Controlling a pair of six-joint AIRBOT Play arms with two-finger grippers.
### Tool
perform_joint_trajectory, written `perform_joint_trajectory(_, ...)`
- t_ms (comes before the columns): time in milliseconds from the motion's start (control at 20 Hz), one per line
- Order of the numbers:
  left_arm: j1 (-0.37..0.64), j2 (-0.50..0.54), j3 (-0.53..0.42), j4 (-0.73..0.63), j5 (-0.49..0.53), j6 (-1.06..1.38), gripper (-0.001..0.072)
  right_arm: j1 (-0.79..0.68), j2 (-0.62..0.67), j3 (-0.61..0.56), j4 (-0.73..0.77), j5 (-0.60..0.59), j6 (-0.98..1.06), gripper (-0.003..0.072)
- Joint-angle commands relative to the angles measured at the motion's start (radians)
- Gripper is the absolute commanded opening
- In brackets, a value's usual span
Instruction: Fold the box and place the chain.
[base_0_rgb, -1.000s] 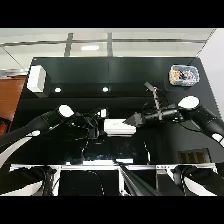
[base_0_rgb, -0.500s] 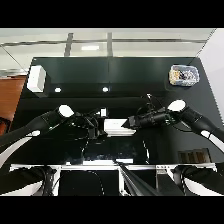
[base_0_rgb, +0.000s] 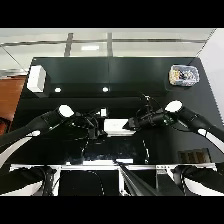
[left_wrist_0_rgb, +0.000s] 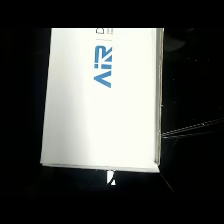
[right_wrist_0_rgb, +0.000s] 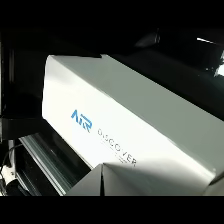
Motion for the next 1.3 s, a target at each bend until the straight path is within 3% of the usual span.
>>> perform_joint_trajectory(0,0.0,-0.001,0.0,0.0,0.0,0.0,0.0401,0.001,-0.016,0.0,-0.016,-0.016,0.001,0.0023)
perform_joint_trajectory(200,0.0,-0.001,0.0,-0.001,0.0,0.0,0.0402,-0.003,-0.015,0.001,-0.014,-0.007,-0.01,0.0023)
perform_joint_trajectory(350,0.001,-0.001,0.0,-0.001,0.0,0.0,0.0402,-0.036,-0.008,0.029,-0.008,0.105,-0.045,0.0023)
perform_joint_trajectory(500,0.001,-0.001,0.0,-0.021,0.002,0.0,0.0403,-0.119,0.035,0.095,-0.037,0.259,-0.07,0.0023)
perform_joint_trajectory(700,0.0,0.002,0.005,-0.15,0.042,0.002,0.0421,-0.29,0.151,0.14,-0.145,0.283,-0.059,0.0022)
perform_joint_trajectory(800,0.002,0.015,0.017,-0.146,0.041,0.002,0.0719,-0.375,0.192,0.14,-0.144,0.31,-0.054,0.0022)
perform_joint_trajectory(1050,0.029,0.138,0.062,0.035,-0.044,-0.071,0.0717,-0.594,0.256,0.14,-0.168,0.397,-0.055,0.0023)
perform_joint_trajectory(1250,-0.013,0.173,0.08,-0.072,-0.011,-0.05,0.0714,-0.679,0.264,0.14,-0.165,0.378,-0.055,0.0023)
